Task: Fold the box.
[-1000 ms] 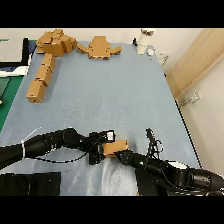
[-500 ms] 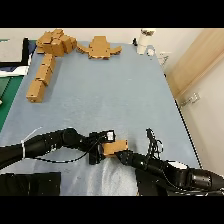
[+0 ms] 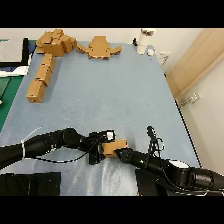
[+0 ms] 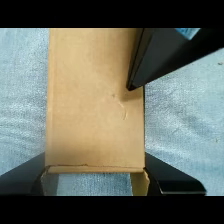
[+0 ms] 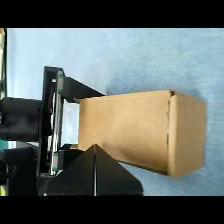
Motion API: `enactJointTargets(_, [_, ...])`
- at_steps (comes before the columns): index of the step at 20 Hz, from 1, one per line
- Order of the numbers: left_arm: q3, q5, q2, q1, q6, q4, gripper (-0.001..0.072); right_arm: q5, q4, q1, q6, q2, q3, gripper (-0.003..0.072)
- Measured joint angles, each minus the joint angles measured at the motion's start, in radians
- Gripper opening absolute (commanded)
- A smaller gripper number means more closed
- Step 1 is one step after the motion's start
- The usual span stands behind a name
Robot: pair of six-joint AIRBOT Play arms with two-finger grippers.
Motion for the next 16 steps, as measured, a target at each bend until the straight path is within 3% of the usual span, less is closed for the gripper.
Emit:
enactJointTargets(4, [0.0,0.0,0.0,0.0,0.001,0.0,0.0403,0.019,-0.026,0.0,0.0,0.0,0.014,0.0003])
enactJointTargets(6, [0.0,0.0,0.0,0.0,0.001,0.001,0.0403,-0.051,-0.06,-0.002,-0.011,0.0,0.047,0.0003])
enactJointTargets(13, [0.0,0.0,0.0,0.0,0.001,0.001,0.0403,-0.697,-0.108,-0.051,-0.396,0.0,0.272,0.0003])
enactJointTargets(16, [0.0,0.0,0.0,0.0,0.001,0.001,0.0403,-0.829,-0.113,-0.144,-0.548,-0.001,0.357,0.0003])
